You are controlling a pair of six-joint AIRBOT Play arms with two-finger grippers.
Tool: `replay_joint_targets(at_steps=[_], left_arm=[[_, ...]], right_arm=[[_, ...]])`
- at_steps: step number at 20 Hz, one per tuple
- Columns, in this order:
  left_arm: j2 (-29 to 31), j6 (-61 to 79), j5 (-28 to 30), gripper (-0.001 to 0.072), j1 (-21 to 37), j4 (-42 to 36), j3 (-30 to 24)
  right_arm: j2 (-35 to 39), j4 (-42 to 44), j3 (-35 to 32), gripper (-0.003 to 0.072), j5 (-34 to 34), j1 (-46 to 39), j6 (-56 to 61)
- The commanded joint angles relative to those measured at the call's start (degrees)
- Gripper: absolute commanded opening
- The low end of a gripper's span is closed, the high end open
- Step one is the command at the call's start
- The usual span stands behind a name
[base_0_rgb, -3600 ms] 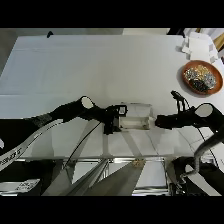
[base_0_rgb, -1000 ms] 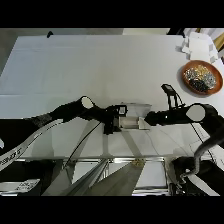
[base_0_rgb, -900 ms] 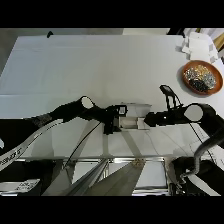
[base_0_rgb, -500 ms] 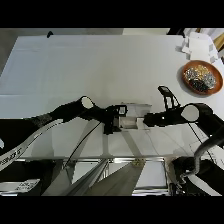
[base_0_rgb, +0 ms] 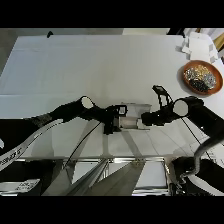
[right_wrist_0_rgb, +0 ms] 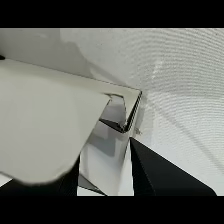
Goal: Fold the box and place the chain.
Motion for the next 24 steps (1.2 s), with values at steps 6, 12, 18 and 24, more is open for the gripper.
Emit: replay_joint_targets(at_steps=[6, 12, 18, 24], left_arm=[[0.04, 0.02, 0.02, 0.0069, 0.04, 0.02, 0.02], [0.04, 0.04, 0.02, 0.0069, 0.04, 0.04, 0.02], [0.04, 0.04, 0.02, 0.0069, 0.04, 0.02, 0.02], [0.04, 0.02, 0.00, 0.0069, 0.04, 0.02, 0.02]], right_arm=[[-3.54, -1.11, 0.61, 0.0332, -0.09, 2.91, 5.84], [-4.76, -5.27, 0.61, 0.0333, 1.25, 3.69, 8.63], [-4.81, -5.07, 0.61, 0.0333, -1.42, 3.69, 8.61], [-4.81, -10.14, 0.61, 0.0333, -3.78, 7.58, 11.04]])
